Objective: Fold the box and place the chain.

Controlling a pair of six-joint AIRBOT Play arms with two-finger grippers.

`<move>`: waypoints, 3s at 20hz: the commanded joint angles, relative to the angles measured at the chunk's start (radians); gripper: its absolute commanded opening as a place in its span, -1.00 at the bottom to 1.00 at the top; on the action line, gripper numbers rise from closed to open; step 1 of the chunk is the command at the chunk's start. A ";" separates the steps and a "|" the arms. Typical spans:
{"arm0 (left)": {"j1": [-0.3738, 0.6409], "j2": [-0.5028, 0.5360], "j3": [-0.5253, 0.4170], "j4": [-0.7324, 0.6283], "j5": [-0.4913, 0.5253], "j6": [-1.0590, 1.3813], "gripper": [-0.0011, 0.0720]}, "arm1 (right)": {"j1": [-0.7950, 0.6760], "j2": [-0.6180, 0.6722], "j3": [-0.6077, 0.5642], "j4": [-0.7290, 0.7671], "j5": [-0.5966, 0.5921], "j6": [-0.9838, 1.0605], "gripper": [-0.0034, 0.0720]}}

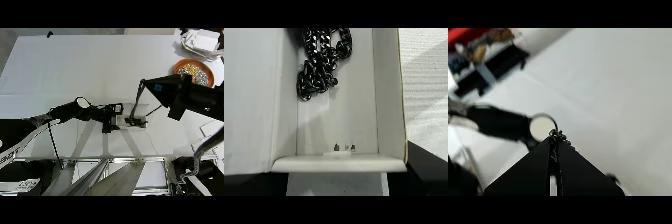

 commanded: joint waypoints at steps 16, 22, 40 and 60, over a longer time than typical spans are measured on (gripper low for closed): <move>-0.001 0.001 -0.001 0.000 0.000 0.000 0.03 | 0.001 -0.289 -0.341 -0.259 0.024 0.052 -0.87; -0.001 0.001 -0.001 0.000 0.000 0.000 0.03 | 0.001 -0.331 -0.356 -0.259 -0.021 0.065 -0.84; -0.001 0.001 -0.001 0.000 0.001 0.000 0.03 | -0.402 -0.268 -0.078 -0.819 0.028 0.535 -0.20; -0.001 0.001 -0.001 0.000 0.000 0.000 0.03 | -0.423 -0.804 -0.078 -1.101 -0.539 0.876 -0.26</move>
